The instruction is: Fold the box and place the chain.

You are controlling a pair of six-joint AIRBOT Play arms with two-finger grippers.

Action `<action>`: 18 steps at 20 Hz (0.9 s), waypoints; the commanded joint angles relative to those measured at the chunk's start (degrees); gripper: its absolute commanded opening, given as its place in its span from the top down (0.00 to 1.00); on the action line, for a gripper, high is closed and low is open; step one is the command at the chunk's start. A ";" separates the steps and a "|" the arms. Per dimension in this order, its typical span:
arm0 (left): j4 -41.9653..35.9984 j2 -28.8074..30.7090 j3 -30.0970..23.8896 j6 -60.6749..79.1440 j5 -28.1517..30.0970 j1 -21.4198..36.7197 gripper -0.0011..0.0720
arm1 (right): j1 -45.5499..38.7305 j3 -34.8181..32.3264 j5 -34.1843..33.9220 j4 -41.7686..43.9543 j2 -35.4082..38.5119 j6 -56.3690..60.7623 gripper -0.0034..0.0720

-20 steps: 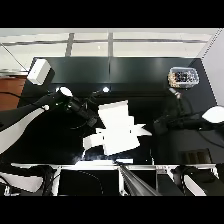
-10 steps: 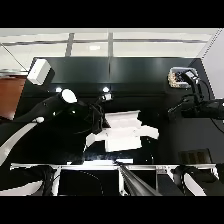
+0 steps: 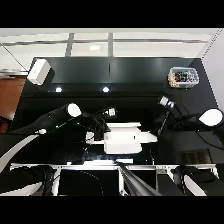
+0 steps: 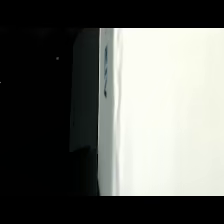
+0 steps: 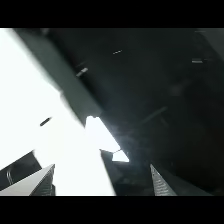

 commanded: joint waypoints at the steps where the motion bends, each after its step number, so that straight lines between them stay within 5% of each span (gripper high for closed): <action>1: 0.17 -1.09 -0.50 0.50 1.60 -0.35 0.94 | 4.81 -4.52 -3.32 0.55 -0.02 -6.51 0.01; 18: 2.71 -1.11 -0.50 0.50 1.05 -0.39 0.94 | 16.15 -9.01 -6.67 0.37 -0.11 -12.90 0.01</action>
